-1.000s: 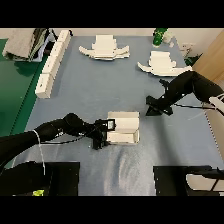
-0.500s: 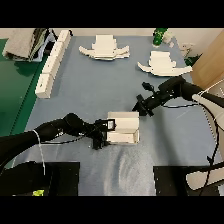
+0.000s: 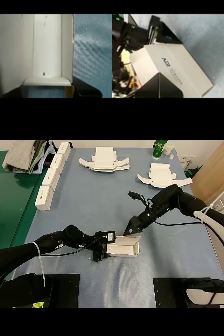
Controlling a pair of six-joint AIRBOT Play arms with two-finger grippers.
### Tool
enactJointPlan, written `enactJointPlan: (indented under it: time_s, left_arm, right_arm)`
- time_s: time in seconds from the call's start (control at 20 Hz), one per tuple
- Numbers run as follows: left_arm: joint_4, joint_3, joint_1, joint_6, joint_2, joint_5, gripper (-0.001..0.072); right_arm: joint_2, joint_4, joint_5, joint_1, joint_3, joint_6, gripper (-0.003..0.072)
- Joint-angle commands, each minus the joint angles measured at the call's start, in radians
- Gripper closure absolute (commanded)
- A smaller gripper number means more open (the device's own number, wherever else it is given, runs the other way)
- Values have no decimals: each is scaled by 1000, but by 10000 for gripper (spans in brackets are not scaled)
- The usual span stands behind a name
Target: Fold the box.
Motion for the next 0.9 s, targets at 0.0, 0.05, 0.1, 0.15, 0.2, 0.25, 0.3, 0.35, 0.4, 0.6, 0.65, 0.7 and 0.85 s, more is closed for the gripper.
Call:
enactJointPlan:
  time_s: [0.0, 0.05, 0.1, 0.15, 0.2, 0.25, 0.3, 0.35, 0.4, 0.6, 0.65, 0.7, 0.85]
  left_arm:
    - [0, 0, 0, 0, 0, 0, 430]
    - [0, 0, 0, 0, 0, 0, 430]
    - [0, 0, 0, 0, 0, 0, 430]
    - [0, 0, 0, 0, 0, 0, 430]
    - [0, 0, 0, 0, 0, 0, 430]
    - [0, 0, 0, 0, 0, 0, 430]
    - [0, 0, 0, 0, 0, 0, 430]
    - [0, 0, 0, 0, 0, 0, 430]
    - [0, 0, 0, 0, 0, 0, 430]
    - [0, 0, 0, 0, 0, 0, 430]
    - [0, 0, 0, 0, 0, 0, 430]
    - [0, 0, 0, 0, 0, 0, 430]
    - [0, 0, 0, 0, 0, 0, 430]
  right_arm:
    - [141, -110, 172, 94, -73, -88, 686]
    - [186, -153, 233, 137, -111, -106, 686]
    - [224, -196, 289, 179, -146, -112, 686]
    - [263, -237, 351, 222, -186, -111, 686]
    - [299, -272, 412, 265, -225, -112, 686]
    - [329, -301, 475, 301, -257, -111, 686]
    - [359, -329, 541, 338, -286, -111, 686]
    - [382, -349, 603, 370, -307, -111, 686]
    - [402, -369, 670, 404, -326, -111, 685]
    - [443, -471, 798, 520, -357, -111, 685]
    - [448, -506, 798, 540, -357, -111, 685]
    - [451, -540, 798, 549, -357, -105, 685]
    - [449, -610, 800, 549, -358, -108, 684]
